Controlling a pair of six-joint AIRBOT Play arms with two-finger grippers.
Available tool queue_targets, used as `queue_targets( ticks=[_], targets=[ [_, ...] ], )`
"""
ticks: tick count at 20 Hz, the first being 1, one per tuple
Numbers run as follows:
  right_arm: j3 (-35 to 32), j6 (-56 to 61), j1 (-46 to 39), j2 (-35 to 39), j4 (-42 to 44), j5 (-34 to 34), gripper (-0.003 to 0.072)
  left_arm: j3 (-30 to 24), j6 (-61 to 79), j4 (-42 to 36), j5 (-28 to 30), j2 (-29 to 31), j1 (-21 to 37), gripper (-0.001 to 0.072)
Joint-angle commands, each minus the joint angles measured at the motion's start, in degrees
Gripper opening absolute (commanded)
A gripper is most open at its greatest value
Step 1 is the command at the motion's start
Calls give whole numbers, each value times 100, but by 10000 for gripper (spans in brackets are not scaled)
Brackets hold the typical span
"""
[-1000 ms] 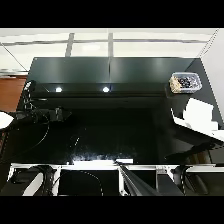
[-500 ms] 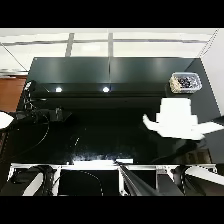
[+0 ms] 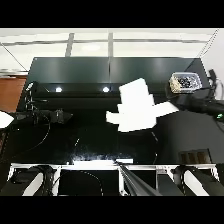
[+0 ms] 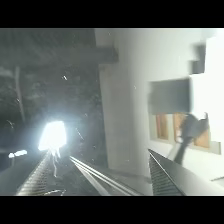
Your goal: Fold the box and place the chain.
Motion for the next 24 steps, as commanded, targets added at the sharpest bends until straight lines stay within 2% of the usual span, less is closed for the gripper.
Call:
queue_targets(
  ticks=[1,4,6,8,10,12,15,18,20,24],
  targets=[
    [-682,-568,1434,662,435,-1561,7,0,9,-315,-120,-59,-2,708],
    [-1189,-1574,2380,831,907,-2380,8,2,511,-1145,-313,-422,-33,709],
    [-1569,-1698,2924,887,1340,-2817,8,2,1119,-2068,-621,-828,-37,709],
    [-1897,-1714,3475,887,1574,-3344,8,4,1733,-2627,-516,-1220,-59,709],
    [-2052,-1709,3805,887,1742,-3668,8,57,1864,-2656,-264,-1725,-116,709],
    [-2074,-1709,3851,887,1803,-3646,8,225,2070,-2667,-391,-2302,-225,709],
    [-2072,-1687,3851,887,1904,-3644,9,649,2485,-2675,-1095,-3128,-378,709],
    [-2072,-1683,3851,887,1956,-3576,9,1093,2828,-2677,-1248,-3847,-599,708],
    [-2072,-1622,3851,887,1956,-3560,9,1394,3058,-2660,-1742,-4328,-743,708],
    [-2072,-1585,3851,887,1952,-3327,9,1921,3318,-2658,-2059,-5005,-1113,681]
  ],
)
